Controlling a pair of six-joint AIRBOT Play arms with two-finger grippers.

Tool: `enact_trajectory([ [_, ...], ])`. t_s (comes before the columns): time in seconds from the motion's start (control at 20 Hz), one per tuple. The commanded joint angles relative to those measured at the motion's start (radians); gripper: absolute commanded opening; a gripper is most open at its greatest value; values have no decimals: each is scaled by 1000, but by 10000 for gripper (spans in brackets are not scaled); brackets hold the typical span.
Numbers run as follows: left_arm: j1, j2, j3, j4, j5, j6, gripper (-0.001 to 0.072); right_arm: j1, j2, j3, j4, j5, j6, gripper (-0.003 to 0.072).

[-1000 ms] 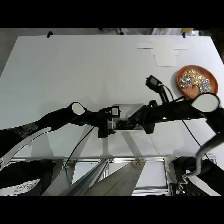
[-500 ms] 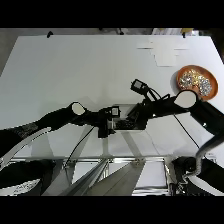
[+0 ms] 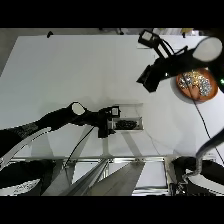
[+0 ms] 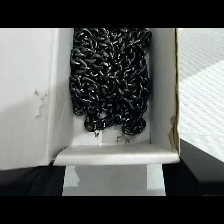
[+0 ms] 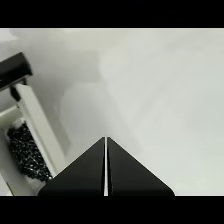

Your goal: Fold the box and place the chain.

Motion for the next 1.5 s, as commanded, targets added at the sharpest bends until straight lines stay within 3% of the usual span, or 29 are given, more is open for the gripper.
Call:
enact_trajectory([
  [0.0,-1,0,-1,0,0,0,254,-23,-152,97,-34,79,74,18],
  [0.2,-1,0,-1,0,0,0,254,14,-271,61,-36,156,69,18],
  [0.45,-1,0,-1,0,0,0,254,104,-261,-94,-35,143,-66,18],
  [0.55,-1,0,-1,0,0,0,254,127,-208,-176,-34,88,-114,18],
  [0.75,-1,0,-1,0,0,0,254,150,23,-403,-17,-134,-250,19],
  [0.9,-1,0,-1,0,0,0,254,156,183,-522,-2,-236,-304,65],
  [1.1,-1,0,-1,0,0,0,254,191,286,-579,5,-248,-324,72],
  [1.15,-1,0,-1,0,0,0,254,212,297,-586,5,-251,-324,124],
  [1.35,-1,0,-1,0,0,0,254,287,301,-594,5,-283,-323,137],
  [1.45,-1,0,-1,0,0,0,254,305,301,-594,5,-301,-319,185],
])
